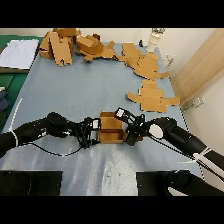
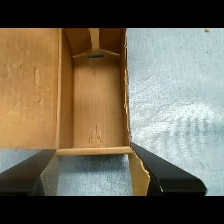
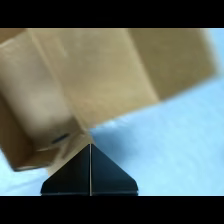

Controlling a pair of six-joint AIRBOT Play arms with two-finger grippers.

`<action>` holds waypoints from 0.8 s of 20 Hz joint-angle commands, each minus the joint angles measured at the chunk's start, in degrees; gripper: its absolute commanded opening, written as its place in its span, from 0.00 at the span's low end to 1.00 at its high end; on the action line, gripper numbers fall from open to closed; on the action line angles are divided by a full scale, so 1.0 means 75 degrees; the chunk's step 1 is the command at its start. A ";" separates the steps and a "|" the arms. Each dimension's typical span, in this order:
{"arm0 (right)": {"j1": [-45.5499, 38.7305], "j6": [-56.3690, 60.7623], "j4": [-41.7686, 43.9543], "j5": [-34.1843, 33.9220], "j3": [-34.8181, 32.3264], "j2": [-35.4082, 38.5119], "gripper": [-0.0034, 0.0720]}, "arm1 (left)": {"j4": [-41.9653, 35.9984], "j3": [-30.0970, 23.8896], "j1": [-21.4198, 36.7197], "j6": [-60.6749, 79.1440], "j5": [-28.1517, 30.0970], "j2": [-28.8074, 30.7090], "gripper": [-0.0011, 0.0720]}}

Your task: Fold the box.

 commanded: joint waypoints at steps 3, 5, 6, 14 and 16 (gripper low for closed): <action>-0.0280 0.1792 -0.1320 0.0012 -0.0003 0.0358 0.05 | 0.1064 0.0058 0.0000 -0.1035 -0.0017 0.0085 0.65; -0.0417 0.2055 -0.1314 -0.0058 -0.0003 0.0405 0.05 | 0.1478 0.0178 0.0000 -0.1428 -0.0020 0.0137 0.65; -0.0425 0.2055 -0.1282 -0.0114 -0.0003 0.0402 0.05 | 0.1492 0.0271 0.0000 -0.1501 -0.0023 0.0157 0.65; -0.0425 0.2028 -0.0562 -0.0391 -0.0012 0.0396 0.05 | 0.1612 0.0723 0.0000 -0.1818 -0.0455 0.0178 0.65; -0.0425 0.2028 -0.0565 -0.0414 -0.0012 0.0396 0.05 | 0.2224 0.0764 0.0000 -0.2471 -0.0525 0.0210 0.65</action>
